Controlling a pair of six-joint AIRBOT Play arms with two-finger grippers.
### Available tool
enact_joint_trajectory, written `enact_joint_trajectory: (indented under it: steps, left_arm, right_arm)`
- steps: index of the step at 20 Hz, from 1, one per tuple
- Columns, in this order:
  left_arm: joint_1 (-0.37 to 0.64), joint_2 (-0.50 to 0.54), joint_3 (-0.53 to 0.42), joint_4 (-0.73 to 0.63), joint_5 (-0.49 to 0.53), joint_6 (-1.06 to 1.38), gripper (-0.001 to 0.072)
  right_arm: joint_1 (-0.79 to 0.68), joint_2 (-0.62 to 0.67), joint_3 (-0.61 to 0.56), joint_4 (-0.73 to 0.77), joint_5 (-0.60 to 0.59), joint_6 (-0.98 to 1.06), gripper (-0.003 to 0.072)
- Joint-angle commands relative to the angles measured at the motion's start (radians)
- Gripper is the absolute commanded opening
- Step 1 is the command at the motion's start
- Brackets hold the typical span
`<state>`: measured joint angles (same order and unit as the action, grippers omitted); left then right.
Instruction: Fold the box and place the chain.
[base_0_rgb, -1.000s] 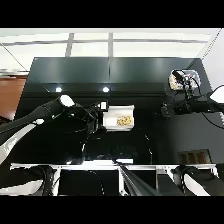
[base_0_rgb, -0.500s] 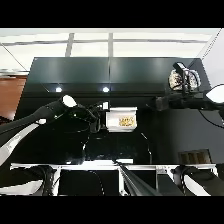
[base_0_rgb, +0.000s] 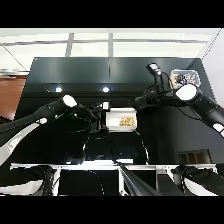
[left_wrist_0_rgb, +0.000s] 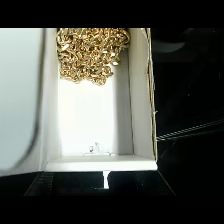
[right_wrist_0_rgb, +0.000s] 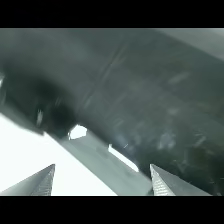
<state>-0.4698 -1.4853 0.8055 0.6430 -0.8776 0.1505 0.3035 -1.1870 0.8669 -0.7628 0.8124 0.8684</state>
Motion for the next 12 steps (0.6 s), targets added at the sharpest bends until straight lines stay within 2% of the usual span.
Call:
enact_joint_trajectory:
  steps: [1,4,12]
  left_arm:
    - [0.000,-0.001,0.001,0.003,-0.009,-0.001,0.0290]
    - [0.000,-0.001,0.001,0.003,-0.010,-0.001,0.0290]
    - [0.000,-0.001,0.001,0.003,-0.008,-0.001,0.0270]
  right_arm:
    - [0.010,-0.018,0.006,-0.029,0.163,-0.295,0.0672]
    - [0.008,-0.017,0.006,-0.061,0.213,-0.409,0.0672]
    - [0.084,-0.018,0.006,-0.061,0.224,-0.549,0.0671]
